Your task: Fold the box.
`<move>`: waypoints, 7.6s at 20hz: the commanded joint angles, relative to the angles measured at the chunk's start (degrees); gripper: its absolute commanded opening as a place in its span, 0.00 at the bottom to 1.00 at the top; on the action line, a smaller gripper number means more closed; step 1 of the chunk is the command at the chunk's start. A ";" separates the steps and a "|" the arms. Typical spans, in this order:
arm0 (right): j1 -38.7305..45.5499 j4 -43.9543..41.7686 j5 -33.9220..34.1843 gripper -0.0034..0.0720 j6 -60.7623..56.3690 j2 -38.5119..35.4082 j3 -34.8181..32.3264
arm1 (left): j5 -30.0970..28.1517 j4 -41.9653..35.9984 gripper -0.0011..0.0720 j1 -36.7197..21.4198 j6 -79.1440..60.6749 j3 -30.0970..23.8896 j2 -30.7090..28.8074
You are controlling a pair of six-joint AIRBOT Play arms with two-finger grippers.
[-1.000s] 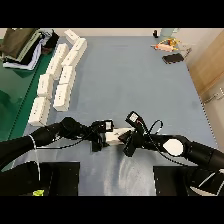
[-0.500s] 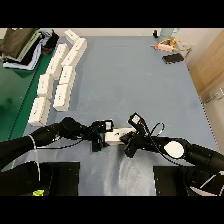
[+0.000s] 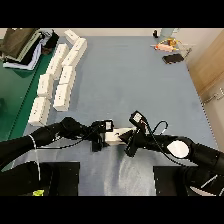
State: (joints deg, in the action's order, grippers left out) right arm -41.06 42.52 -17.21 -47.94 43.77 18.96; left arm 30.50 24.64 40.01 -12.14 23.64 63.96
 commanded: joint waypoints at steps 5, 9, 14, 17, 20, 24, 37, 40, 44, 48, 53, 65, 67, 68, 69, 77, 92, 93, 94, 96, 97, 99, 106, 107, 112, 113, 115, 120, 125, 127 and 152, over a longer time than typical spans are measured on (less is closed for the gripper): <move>-0.02 -0.11 0.68 0.05 -0.52 -0.68 0.70 | -0.04 0.02 0.58 0.02 0.00 0.00 -0.02; -0.04 -0.09 -0.63 0.05 -0.52 3.89 0.70 | -0.02 0.02 0.58 0.02 -0.02 0.00 -0.02; -0.07 -0.09 -3.54 0.05 -0.52 8.70 0.70 | -0.02 0.02 0.58 0.02 -0.02 0.00 -0.02; -0.04 -0.09 -3.76 0.05 -0.52 8.87 0.72 | -0.02 0.02 0.58 0.02 -0.02 0.00 -0.02; -0.04 -0.09 -3.74 0.05 -0.52 8.87 0.72 | -0.02 0.02 0.58 0.02 -0.02 0.00 -0.02; -0.02 -0.11 -2.86 0.05 -0.52 7.41 0.74 | -0.02 0.02 0.58 0.02 -0.02 0.00 -0.02; 3.21 9.79 1.60 0.05 -4.94 -0.87 1.84 | -0.02 0.02 0.58 0.02 -0.02 0.00 -0.02; 9.40 21.64 -6.16 0.05 -17.68 -0.48 6.36 | -0.02 0.02 0.58 0.02 0.00 0.00 -0.02; 18.18 50.01 -30.86 0.05 -42.75 5.77 17.33 | -0.02 0.02 0.58 0.02 0.00 0.00 -0.02; 24.30 57.09 -46.05 0.05 -59.47 11.39 24.87 | -0.26 0.02 0.58 0.00 -0.07 0.00 -0.02; 24.44 54.27 -45.40 0.05 -63.12 13.46 24.98 | -1.64 0.66 0.58 -0.11 4.50 0.59 -1.36; 24.44 53.88 -42.25 0.05 -61.88 20.87 24.94 | 21.31 46.77 0.58 -22.38 78.31 0.46 -30.95; 24.44 53.90 -40.89 0.05 -60.85 21.29 24.92 | 27.67 48.06 0.58 -27.47 83.82 -0.09 -37.42; 24.44 53.88 -40.35 0.05 -60.39 21.29 24.94 | 30.73 48.28 0.58 -29.62 85.59 -0.52 -40.28; 24.44 53.88 -39.82 0.05 -60.37 21.27 24.94 | 33.97 48.83 0.58 -31.61 87.47 -1.09 -43.08; 24.44 53.66 -38.66 0.05 -57.77 21.27 24.94 | 32.11 52.78 0.58 -37.31 90.01 -1.33 -45.88; 24.44 51.95 -39.34 0.05 -57.42 21.27 24.94 | 13.18 57.72 0.58 -39.17 89.68 -1.33 -23.69; 24.44 51.95 -39.32 0.05 -57.42 21.27 24.94 | 12.41 57.70 0.58 -39.17 89.66 -1.33 -23.58; 24.44 51.93 -39.32 0.05 -57.42 21.27 24.94 | 12.13 57.79 0.58 -39.17 89.55 -1.33 -23.58; 24.44 51.93 -39.32 0.05 -57.42 21.27 24.94 | 12.09 57.86 0.58 -39.17 89.55 -1.33 -23.61; 24.41 51.95 -39.32 0.05 -57.42 21.27 24.94 | 11.78 57.86 0.58 -39.17 89.53 -1.33 -23.61; 24.44 51.93 -39.34 0.05 -57.42 21.27 24.94 | 10.56 57.83 0.58 -39.17 89.55 -1.33 -23.61; 24.41 51.10 -40.39 0.05 -57.42 21.27 24.94 | 9.94 57.66 0.58 -39.17 89.68 -1.33 -23.61; 24.41 51.08 -40.46 0.05 -57.42 21.27 24.94 | 9.94 57.70 0.58 -39.17 89.66 -1.33 -23.58; 24.41 51.08 -40.41 0.05 -57.42 21.27 24.94 | 7.61 57.66 0.58 -39.17 89.74 -1.95 -23.58; 24.41 51.08 -40.41 0.05 -57.42 21.27 24.94 | 7.02 57.66 0.58 -39.17 89.74 -2.25 -23.58; 24.41 51.08 -40.41 0.05 -57.42 21.27 24.94 | 6.99 57.66 0.58 -39.17 89.74 -2.80 -23.58; 24.41 51.08 -40.41 0.05 -57.42 21.27 24.94 | 6.99 57.68 0.58 -39.17 89.74 -4.96 -22.71; 24.17 50.99 -40.44 0.05 -57.40 21.27 24.94 | 7.13 57.64 0.58 -39.17 89.81 -5.18 -18.21; 24.17 50.99 -40.59 0.05 -57.40 21.27 24.94 | 7.30 57.66 0.58 -39.17 90.18 -5.16 -17.59; 24.17 47.84 -40.79 0.05 -55.82 21.27 25.29 | 52.37 52.50 0.03 -38.91 95.21 26.01 -17.53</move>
State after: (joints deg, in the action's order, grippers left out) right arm -16.84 92.16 -58.02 -103.83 64.99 43.94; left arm 79.29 83.09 0.91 82.11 44.64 46.35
